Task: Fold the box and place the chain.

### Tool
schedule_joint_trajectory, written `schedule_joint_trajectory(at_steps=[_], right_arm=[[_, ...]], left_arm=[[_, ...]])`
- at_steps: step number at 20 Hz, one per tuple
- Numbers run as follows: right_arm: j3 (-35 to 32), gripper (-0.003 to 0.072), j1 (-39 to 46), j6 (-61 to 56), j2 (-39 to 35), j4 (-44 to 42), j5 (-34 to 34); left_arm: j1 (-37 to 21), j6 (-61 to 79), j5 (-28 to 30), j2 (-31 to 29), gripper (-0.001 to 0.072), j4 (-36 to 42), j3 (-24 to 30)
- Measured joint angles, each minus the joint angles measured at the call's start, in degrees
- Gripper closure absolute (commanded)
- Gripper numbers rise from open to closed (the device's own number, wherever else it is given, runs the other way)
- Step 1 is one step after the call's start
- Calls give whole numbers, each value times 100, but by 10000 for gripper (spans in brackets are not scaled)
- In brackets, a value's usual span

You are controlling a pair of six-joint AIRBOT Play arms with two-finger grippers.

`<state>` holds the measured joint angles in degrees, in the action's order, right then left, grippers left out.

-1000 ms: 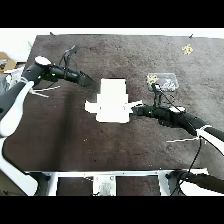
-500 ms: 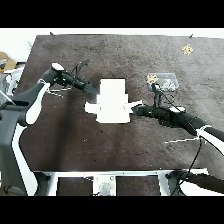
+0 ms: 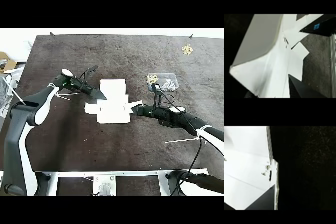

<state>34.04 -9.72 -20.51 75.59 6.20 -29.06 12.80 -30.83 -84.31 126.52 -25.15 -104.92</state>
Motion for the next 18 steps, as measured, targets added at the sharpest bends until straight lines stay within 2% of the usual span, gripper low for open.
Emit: schedule_joint_trajectory(at_steps=[2, 5, 6, 8, 9, 12, 13, 14, 15, 18], right_arm=[[0, 687, 0, 0, 0, 0, 0], [0, 687, 0, 0, 0, 2, 0], [0, 687, 0, 0, 0, 2, 0], [0, 687, 0, 0, 0, 2, 0], [0, 687, 0, 0, 0, 2, 0], [0, 686, 0, 2, 0, 9, 20], [0, 566, 0, 0, 2, 7, 28], [0, 291, -2, 2, 2, 0, 50], [2, 201, 7, 46, 0, -4, 74], [28, 200, 118, 323, -103, -2, 87]], left_arm=[[4, 17, -26, 13, 440, 55, 0], [9, 17, -57, 20, 442, 66, 0], [9, 13, -66, 22, 572, 42, 0], [9, -11, -68, 22, 613, -46, 0], [9, -28, -70, 22, 696, -74, 0], [20, -4, -149, 22, 699, -105, -4], [17, 35, -164, 22, 699, -118, -7], [17, 52, -192, 22, 699, -151, -26], [17, 83, -219, 26, 699, -229, -66], [11, 254, -345, 20, 699, -238, -378]])
